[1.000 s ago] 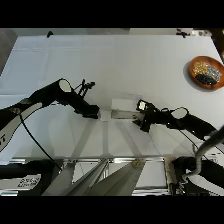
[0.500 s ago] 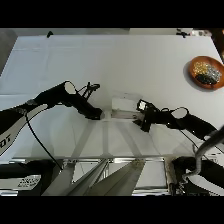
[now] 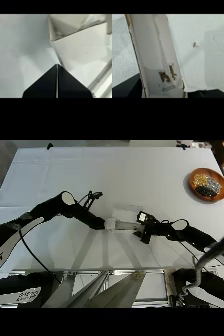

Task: Fold the box and place the chain.

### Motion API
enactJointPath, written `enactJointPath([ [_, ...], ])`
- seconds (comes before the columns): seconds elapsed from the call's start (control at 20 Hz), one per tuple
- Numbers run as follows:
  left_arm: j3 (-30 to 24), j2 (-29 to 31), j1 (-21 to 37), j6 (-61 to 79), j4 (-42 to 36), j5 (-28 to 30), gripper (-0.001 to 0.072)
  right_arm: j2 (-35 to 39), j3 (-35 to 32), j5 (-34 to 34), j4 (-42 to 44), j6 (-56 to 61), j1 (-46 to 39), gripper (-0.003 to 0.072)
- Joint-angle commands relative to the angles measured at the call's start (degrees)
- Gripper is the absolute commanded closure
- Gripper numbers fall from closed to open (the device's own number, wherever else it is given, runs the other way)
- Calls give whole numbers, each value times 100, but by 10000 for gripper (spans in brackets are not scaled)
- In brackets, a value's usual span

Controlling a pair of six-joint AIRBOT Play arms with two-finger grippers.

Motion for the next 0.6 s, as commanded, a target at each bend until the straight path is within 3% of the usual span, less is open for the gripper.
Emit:
enactJointPath([
  [0.0,-4,55,-4,26,46,-13,698,4,-2,26,0,2,-2,276],
  [0.25,-4,55,-11,291,-234,264,680,4,-2,26,0,2,-2,276],
  [0.35,-4,55,-11,592,-533,254,544,4,-2,26,0,2,-2,276],
  [0.55,-4,55,-9,931,-776,243,543,4,-2,26,0,2,-2,276],
])
